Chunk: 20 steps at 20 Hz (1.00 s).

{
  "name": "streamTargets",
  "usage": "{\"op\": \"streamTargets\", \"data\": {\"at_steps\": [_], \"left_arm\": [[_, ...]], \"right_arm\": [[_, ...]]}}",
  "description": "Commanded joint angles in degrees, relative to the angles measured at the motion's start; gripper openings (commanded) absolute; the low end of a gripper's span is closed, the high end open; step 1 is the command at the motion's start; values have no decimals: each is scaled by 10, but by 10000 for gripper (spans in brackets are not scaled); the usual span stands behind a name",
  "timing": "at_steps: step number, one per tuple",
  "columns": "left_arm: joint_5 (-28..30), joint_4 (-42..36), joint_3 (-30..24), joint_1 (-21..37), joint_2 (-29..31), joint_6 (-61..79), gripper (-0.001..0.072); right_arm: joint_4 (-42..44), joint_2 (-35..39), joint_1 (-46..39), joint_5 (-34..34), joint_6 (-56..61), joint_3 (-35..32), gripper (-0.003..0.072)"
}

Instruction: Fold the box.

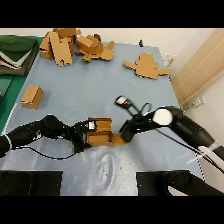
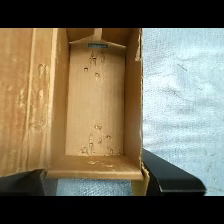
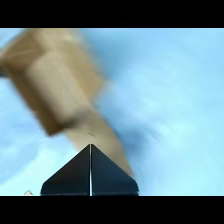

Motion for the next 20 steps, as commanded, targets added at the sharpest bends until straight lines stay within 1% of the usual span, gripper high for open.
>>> {"op": "streamTargets", "data": {"at_steps": [1, 2, 3, 5, 7, 8, 10, 14, 16, 20], "left_arm": [[0, 0, 0, 0, 0, 0, 419], [0, 0, 0, 0, 0, 0, 419], [0, 0, 0, 0, 0, 0, 419], [0, 0, 0, 0, 0, 0, 419], [0, 0, 0, 0, 0, 0, 419], [0, 0, 0, 0, 0, 0, 419], [0, 0, 0, 0, 0, 0, 418], [0, 0, 0, -1, 0, 0, 419], [0, 0, 0, -1, 0, 0, 418], [0, 0, 0, -1, 0, 0, 419]], "right_arm": [[-87, 75, -104, 14, 207, -43, 4], [-91, 78, -145, 14, 248, -68, 4], [-74, 75, -180, 11, 269, -94, 4], [35, 59, -217, -14, 247, -151, 4], [160, 37, -207, -59, 182, -189, 4], [202, 24, -196, -85, 163, -201, 3], [225, -2, -168, -121, 155, -205, 4], [280, -33, -115, -162, 129, -205, 3], [293, -43, -94, -173, 129, -205, 4], [315, -45, -71, -171, 124, -201, 4]]}}
